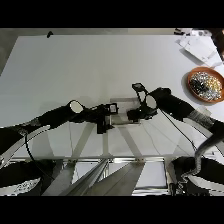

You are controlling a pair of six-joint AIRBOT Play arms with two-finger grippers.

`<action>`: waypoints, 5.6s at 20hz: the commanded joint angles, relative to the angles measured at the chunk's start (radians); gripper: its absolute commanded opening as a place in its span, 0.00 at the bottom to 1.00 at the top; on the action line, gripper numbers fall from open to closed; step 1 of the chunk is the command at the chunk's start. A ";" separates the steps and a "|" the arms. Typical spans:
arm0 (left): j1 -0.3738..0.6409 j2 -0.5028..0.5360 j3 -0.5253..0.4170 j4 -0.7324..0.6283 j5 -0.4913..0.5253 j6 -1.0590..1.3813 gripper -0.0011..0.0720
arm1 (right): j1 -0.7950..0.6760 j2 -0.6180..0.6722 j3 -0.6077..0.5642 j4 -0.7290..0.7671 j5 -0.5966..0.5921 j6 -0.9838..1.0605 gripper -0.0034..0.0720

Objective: Fold the box and place the chain.

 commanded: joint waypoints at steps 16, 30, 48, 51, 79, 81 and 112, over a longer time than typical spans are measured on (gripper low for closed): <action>0.000 0.001 0.000 0.000 0.000 0.000 0.44 | 0.018 -0.013 0.001 0.020 -0.006 0.007 0.38; 0.000 0.001 0.000 0.000 0.000 0.000 0.44 | 0.027 -0.033 0.000 -0.014 -0.009 0.058 0.38; 0.000 0.001 0.000 0.000 0.001 0.000 0.44 | 0.027 -0.006 0.000 -0.002 0.008 0.076 0.65; 0.000 0.001 0.000 0.000 0.000 0.000 0.44 | 0.023 0.080 0.000 -0.023 0.018 0.013 0.65; 0.000 0.001 0.000 0.000 -0.008 0.000 0.44 | -1.032 -0.020 0.004 -0.189 -0.595 -0.248 0.62; 0.000 0.001 0.000 0.000 -0.008 0.000 0.44 | -1.036 -0.065 0.004 -0.189 -0.619 -0.249 0.62; 0.000 0.001 0.000 0.000 -0.011 0.000 0.44 | -0.957 0.495 0.005 0.172 -0.123 -0.499 0.07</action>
